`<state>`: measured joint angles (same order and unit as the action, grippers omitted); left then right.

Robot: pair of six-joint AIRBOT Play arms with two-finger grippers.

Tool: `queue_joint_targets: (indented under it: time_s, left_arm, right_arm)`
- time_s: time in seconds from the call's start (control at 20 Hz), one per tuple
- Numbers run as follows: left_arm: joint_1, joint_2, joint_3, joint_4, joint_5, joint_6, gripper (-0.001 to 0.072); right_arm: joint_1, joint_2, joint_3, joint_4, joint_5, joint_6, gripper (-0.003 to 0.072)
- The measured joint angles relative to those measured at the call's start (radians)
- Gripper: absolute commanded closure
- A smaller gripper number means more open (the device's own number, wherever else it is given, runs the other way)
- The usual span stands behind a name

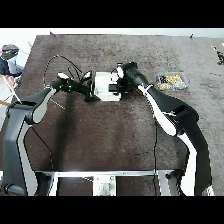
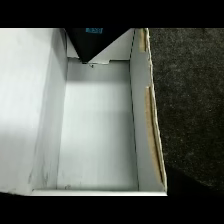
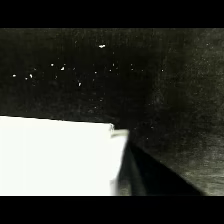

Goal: Fold the box and place the chain.

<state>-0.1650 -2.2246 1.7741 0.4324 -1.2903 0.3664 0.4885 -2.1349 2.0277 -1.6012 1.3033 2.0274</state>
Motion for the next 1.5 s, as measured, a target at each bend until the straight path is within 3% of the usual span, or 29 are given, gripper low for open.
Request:
queue_joint_targets:
  time_s: [0.2,0.25,0.7,0.8,1.5]
  left_arm:
    - [0.000,0.000,0.000,0.000,0.000,0.000,0.0255]
    - [0.000,0.000,0.000,0.000,0.000,0.000,0.0255]
    - [0.000,0.000,0.000,0.000,0.000,0.000,0.0255]
    - [0.000,0.000,0.000,0.000,0.000,0.000,0.0255]
    - [0.000,0.000,0.000,0.000,0.000,0.000,0.0255]
  right_arm:
    - [0.004,-0.002,0.000,-0.017,-0.001,0.010,0.0539]
    - [0.003,-0.002,0.000,-0.016,0.000,0.011,0.0660]
    - [0.003,-0.002,0.000,-0.024,0.002,0.021,0.0674]
    - [0.004,-0.002,0.000,-0.029,0.005,0.022,0.0339]
    - [0.005,0.022,-0.002,0.015,-0.003,0.043,0.0340]
